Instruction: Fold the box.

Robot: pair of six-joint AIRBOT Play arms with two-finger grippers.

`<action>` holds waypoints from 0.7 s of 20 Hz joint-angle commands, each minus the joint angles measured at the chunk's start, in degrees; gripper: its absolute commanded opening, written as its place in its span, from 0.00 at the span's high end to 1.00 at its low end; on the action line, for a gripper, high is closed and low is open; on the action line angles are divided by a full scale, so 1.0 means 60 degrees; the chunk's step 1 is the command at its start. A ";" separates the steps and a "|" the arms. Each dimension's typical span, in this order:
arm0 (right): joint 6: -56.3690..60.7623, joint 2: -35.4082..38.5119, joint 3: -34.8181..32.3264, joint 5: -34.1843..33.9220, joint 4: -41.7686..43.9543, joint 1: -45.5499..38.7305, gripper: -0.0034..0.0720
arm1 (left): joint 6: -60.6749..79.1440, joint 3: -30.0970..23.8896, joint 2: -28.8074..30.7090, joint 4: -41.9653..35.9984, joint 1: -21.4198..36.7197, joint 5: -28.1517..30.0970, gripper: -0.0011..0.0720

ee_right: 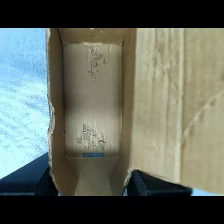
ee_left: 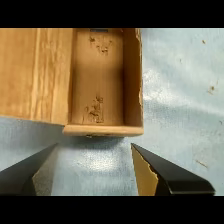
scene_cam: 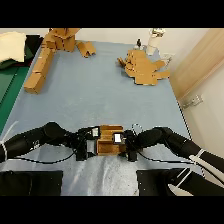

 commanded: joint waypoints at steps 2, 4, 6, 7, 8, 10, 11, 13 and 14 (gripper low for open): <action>0.0004 0.0000 0.0004 0.0004 0.0000 -0.0004 0.33 | 0.0138 -0.0033 -0.0255 -0.0503 -0.0273 0.0550 0.02; 0.0000 0.0000 0.0004 0.0000 0.0000 -0.0004 0.33 | 0.0160 0.0015 -0.0364 -0.0710 -0.0277 0.0543 0.02; 0.0000 0.0000 0.0004 0.0004 0.0000 -0.0004 0.33 | 0.0164 0.0036 -0.0372 -0.0718 -0.0364 0.0557 0.02; 0.0000 0.0000 0.0004 0.0000 0.0000 -0.0004 0.33 | 0.0178 0.0036 -0.0379 -0.0718 -0.0437 0.0568 0.02; 0.0000 0.0000 0.0004 0.0004 0.0000 -0.0004 0.33 | 0.0200 0.0036 -0.0390 -0.0736 -0.0474 0.0579 0.02; 0.0004 -0.0004 0.0004 0.0004 0.0000 -0.0004 0.33 | 0.0240 0.0036 -0.0430 -0.0823 -0.0568 0.0801 0.02; 0.0004 0.0000 0.0004 0.0000 0.0000 -0.0004 0.33 | 0.0295 0.0040 -0.0430 -0.0907 -0.0568 0.0805 0.02; 0.0000 0.0000 0.0004 0.0000 0.0000 -0.0004 0.33 | 0.0423 0.0055 -0.0441 -0.0922 -0.0568 0.0787 0.02; 0.0004 0.0000 0.0004 0.0000 0.0000 -0.0004 0.33 | 0.0495 0.0055 -0.0455 -0.0922 -0.0568 0.0776 0.02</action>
